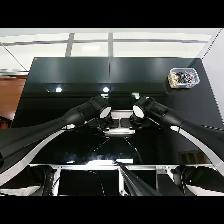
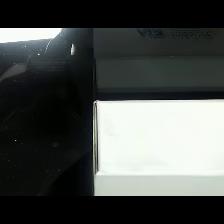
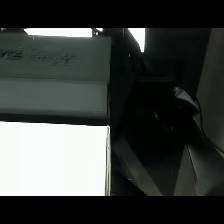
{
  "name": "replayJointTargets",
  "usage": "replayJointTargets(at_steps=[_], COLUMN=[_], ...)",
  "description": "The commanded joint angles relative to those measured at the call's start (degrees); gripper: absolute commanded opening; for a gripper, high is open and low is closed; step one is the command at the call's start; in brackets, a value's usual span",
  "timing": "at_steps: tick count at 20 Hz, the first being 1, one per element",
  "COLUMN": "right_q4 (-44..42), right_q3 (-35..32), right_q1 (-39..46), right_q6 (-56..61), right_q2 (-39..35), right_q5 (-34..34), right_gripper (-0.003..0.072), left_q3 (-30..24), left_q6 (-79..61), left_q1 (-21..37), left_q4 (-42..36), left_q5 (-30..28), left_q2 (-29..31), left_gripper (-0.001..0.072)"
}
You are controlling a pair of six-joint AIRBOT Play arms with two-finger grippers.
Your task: Fold the box and place the chain.
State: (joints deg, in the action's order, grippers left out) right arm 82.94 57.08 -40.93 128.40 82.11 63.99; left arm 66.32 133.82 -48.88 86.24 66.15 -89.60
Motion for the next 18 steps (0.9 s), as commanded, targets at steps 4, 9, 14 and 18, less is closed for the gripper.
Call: replayJointTargets(at_steps=[4,9,14,18], right_q4=[-2.0,14.0,38.2,32.2], right_q3=[0.0,0.0,-0.9,-1.3], right_q1=[0.7,3.8,23.2,41.9], right_q6=[-6.3,-13.2,-13.2,-8.2], right_q2=[-4.6,-24.3,-28.1,-18.7], right_q5=[0.9,7.4,-3.6,-25.7], right_gripper=[0.0423,0.0422,0.0422,0.072], left_q3=[0.0,0.0,0.0,0.0], left_q6=[-0.1,-0.1,-0.1,-0.1], left_q1=[0.0,0.0,0.0,0.0], left_q4=[0.0,0.0,0.1,0.0], left_q5=[0.2,0.3,0.3,0.3], left_q2=[0.0,0.0,0.0,0.0], left_gripper=[0.0027,0.0027,0.0027,0.0027])
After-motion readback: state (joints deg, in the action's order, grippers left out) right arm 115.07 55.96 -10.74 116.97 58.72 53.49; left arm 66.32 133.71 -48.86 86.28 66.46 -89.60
